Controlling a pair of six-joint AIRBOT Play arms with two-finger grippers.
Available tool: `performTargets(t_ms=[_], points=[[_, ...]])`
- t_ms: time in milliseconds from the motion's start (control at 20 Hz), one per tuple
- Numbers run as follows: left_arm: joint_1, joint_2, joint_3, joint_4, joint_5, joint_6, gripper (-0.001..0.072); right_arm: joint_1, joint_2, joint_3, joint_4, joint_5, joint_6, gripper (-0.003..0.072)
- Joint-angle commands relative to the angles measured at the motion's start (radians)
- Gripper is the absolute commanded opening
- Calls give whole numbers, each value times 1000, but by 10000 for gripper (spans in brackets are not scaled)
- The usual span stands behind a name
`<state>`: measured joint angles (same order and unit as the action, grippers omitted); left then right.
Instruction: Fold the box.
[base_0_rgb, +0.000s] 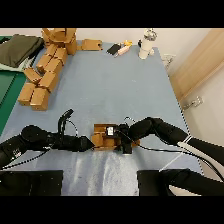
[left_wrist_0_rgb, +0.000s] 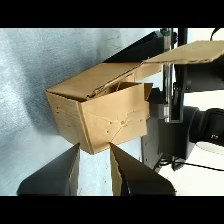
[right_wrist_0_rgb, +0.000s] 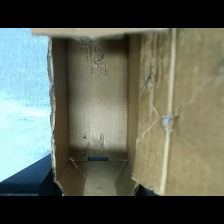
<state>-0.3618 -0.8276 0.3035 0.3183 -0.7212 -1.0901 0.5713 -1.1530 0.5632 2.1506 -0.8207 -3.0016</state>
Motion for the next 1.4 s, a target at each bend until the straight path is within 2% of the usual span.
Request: performTargets(t_ms=[0,400,450,600,750,1050,1350], points=[[0,0,1,-42,-14,66,308,0,0,0,0,0,0,517],[0,-8,1,-42,11,82,311,0,0,0,0,0,0,517],[0,-16,1,-42,11,80,352,0,0,0,0,0,0,517],[0,-44,16,-38,31,35,355,0,0,0,0,0,0,517],[-9,-50,56,81,32,-95,355,0,0,0,0,0,0,517],[-203,-55,154,455,149,-541,355,0,0,0,0,0,0,517],[-339,-171,283,661,134,-771,355,0,0,0,0,0,0,517]])
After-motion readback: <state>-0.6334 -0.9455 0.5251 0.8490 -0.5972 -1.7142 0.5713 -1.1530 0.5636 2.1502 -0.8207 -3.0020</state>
